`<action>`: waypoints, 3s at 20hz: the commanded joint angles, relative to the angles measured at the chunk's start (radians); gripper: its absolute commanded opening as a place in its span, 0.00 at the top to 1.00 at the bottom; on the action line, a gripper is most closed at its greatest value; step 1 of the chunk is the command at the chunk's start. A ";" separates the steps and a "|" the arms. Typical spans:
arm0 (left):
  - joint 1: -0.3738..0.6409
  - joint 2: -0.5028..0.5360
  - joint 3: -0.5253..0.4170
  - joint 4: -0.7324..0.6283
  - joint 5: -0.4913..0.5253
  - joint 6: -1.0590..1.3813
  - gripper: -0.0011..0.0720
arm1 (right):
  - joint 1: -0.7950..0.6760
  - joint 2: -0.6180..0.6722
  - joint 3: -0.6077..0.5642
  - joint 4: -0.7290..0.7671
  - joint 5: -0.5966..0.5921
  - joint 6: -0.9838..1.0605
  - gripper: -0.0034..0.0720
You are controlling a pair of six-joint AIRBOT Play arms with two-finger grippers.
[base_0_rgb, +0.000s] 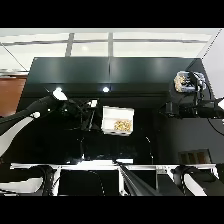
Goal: Fold the box and place the chain.
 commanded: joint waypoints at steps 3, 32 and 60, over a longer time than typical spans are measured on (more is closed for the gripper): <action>-0.024 -0.003 0.002 -0.003 0.005 -0.028 0.03 | 0.000 0.001 0.000 0.000 -0.001 0.000 0.45; -0.086 0.000 0.002 0.000 0.093 -0.161 0.48 | 0.397 -0.256 0.139 0.028 -0.028 -0.898 0.01; -0.086 0.000 0.002 -0.001 0.090 -0.162 0.48 | 0.435 -0.264 0.005 0.131 -0.179 -1.091 0.65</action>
